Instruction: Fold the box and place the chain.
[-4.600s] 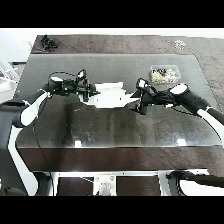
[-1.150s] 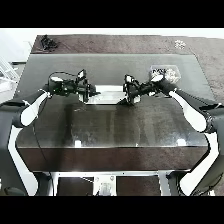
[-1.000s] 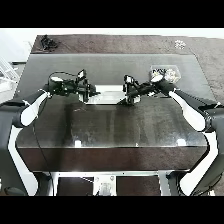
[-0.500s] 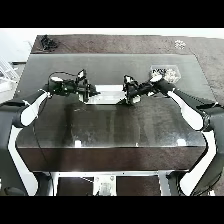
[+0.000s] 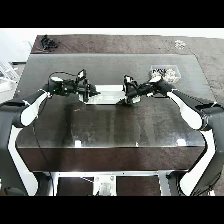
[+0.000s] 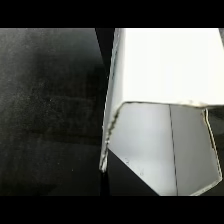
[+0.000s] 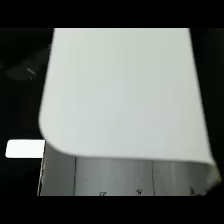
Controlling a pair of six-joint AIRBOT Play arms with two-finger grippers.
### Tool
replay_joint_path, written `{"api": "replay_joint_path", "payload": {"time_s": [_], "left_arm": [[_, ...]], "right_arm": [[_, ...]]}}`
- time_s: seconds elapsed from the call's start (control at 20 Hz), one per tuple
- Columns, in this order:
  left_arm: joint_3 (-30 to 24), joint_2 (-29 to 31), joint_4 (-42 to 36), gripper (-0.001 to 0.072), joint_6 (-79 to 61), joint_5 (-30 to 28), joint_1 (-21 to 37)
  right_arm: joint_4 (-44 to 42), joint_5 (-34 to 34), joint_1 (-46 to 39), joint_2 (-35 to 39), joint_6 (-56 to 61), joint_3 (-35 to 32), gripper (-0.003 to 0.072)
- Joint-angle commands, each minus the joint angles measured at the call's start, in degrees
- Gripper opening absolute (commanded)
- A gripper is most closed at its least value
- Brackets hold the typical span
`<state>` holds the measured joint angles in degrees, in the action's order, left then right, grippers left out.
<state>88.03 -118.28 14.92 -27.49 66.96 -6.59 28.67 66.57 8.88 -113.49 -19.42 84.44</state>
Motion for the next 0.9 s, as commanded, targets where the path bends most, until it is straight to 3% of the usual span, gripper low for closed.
{"api": "replay_joint_path", "payload": {"time_s": [0.0, 0.5, 0.6, 0.85], "left_arm": [[0.0, 0.0, 0.0, 0.0018, 0.0, 0.0, 0.0], [0.0, 0.0, 0.0, 0.0019, 0.0, 0.0, 0.0], [0.0, 0.0, 0.0, 0.0018, 0.0, 0.0, 0.0], [0.0, 0.0, 0.0, 0.0018, 0.0, 0.0, 0.0]], "right_arm": [[0.1, 0.0, 0.0, -0.4, 0.0, 0.0, 0.0685], [0.1, 0.0, 0.0, -0.6, -0.8, 0.0, 0.0640], [0.1, 0.0, 0.0, -0.6, -0.9, 0.0, 0.0588], [0.1, 0.0, 0.0, -0.6, -1.2, 0.0, 0.0586]]}}
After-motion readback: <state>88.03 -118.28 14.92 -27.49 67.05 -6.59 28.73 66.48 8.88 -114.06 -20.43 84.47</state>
